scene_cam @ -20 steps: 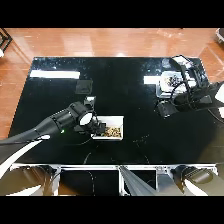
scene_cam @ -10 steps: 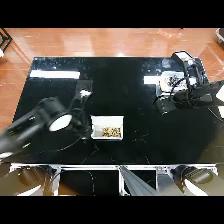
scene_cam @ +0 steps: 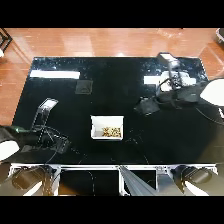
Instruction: Fold the box and place the chain.
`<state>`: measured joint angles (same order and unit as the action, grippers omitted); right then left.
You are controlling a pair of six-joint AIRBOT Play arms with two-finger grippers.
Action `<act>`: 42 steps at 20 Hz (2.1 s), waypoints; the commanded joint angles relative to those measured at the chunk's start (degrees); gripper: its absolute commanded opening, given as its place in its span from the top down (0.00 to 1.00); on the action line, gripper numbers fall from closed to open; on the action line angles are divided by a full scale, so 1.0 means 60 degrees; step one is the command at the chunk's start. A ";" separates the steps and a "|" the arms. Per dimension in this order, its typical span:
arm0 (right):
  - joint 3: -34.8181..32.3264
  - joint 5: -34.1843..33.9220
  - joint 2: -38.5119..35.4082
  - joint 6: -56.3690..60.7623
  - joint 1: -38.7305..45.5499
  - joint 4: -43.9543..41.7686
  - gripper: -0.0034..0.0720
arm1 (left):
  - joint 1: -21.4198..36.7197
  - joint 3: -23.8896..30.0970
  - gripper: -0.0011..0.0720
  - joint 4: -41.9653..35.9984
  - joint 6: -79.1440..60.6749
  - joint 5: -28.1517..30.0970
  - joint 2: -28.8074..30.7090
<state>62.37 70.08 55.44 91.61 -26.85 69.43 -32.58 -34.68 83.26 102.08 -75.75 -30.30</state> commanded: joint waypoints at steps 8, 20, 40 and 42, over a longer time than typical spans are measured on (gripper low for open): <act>0.1508 -0.1282 0.3869 -0.5136 -0.0244 -0.1734 0.02 | 0.0947 0.0947 0.11 -0.2069 -0.1461 0.1654 0.0244; 0.1504 -0.0131 0.4375 -0.7399 -0.1104 -0.2404 0.02 | 0.0973 0.0947 0.11 0.0120 0.0036 0.2637 -0.1286; 0.1483 0.0335 0.4379 -0.8422 -0.1942 -0.1297 0.02 | 0.1188 0.0947 0.11 -0.0244 0.0066 0.3228 -0.1300; 0.1483 0.0546 0.4379 -0.8422 -0.2033 -0.1271 0.02 | 0.1188 0.0947 0.11 -0.0248 0.0066 0.3260 -0.1300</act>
<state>71.29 72.47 81.67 41.17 -38.44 61.34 -25.52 -28.99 81.82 102.39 -56.55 -38.06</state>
